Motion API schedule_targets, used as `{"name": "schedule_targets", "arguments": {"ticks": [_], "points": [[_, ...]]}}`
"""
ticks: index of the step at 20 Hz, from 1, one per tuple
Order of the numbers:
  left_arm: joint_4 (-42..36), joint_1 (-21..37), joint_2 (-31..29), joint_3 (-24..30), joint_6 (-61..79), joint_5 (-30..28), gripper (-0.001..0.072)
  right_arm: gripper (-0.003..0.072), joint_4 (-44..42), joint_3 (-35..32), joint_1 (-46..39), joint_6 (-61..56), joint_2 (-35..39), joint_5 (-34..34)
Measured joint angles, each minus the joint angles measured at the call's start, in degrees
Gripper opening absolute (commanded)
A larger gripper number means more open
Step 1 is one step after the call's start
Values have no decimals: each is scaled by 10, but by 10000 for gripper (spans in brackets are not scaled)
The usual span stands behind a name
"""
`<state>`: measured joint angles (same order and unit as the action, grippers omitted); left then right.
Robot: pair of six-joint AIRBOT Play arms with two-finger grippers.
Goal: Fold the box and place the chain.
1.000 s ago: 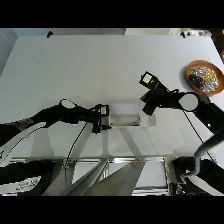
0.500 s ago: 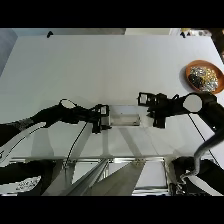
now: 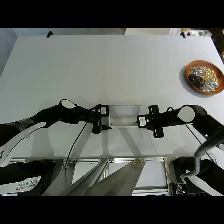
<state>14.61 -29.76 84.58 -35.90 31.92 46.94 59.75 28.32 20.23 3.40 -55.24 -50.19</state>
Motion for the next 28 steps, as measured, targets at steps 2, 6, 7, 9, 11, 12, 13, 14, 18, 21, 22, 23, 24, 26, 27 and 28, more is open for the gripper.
{"name": "schedule_targets", "arguments": {"ticks": [2, 6, 7, 9, 11, 12, 13, 14, 18, 21, 22, 23, 24, 26, 27, 28], "points": [[0, 0, 0, 0, 0, 0, 152, 177, -12, -6, 0, 11, -7, 18], [0, 0, 0, 0, 0, 0, 152, 177, -23, -11, 0, 21, -27, 44], [0, 0, 0, 0, 0, 0, 152, 177, -25, -12, -2, 23, -30, 48], [0, 0, 0, 0, 0, 0, 152, 170, -40, -13, -17, 24, -33, 54], [0, 0, 0, 0, 0, 0, 152, 156, -71, -13, -36, 27, -36, 50], [0, 0, 0, 0, 0, 0, 152, 156, -87, -13, -43, 33, -37, 42], [0, 0, 0, 0, 0, 0, 152, 155, -101, -13, -48, 42, -38, 34], [0, 0, 0, 0, 0, 0, 152, 155, -112, -13, -51, 50, -41, 28], [0, 0, 0, 0, 0, 0, 152, 79, -143, -13, -56, 68, -57, 19], [0, 0, 0, 0, 0, 1, 152, 83, -165, -13, -45, 85, -67, 21], [0, 0, 0, 0, 0, 1, 152, 89, -172, -13, -40, 91, -71, 26], [0, 0, 0, 0, 0, 1, 152, 90, -179, -13, -37, 95, -75, 32], [0, 0, 0, 0, 0, 1, 152, 91, -189, -13, -35, 98, -78, 39], [0, 0, 0, 0, 0, 1, 152, 132, -209, -13, -32, 101, -86, 48], [0, 0, 0, 0, 0, 1, 152, 199, -218, -13, -31, 102, -90, 50], [0, 0, 0, 0, 0, 1, 152, 305, -225, -13, -30, 103, -95, 52]]}}
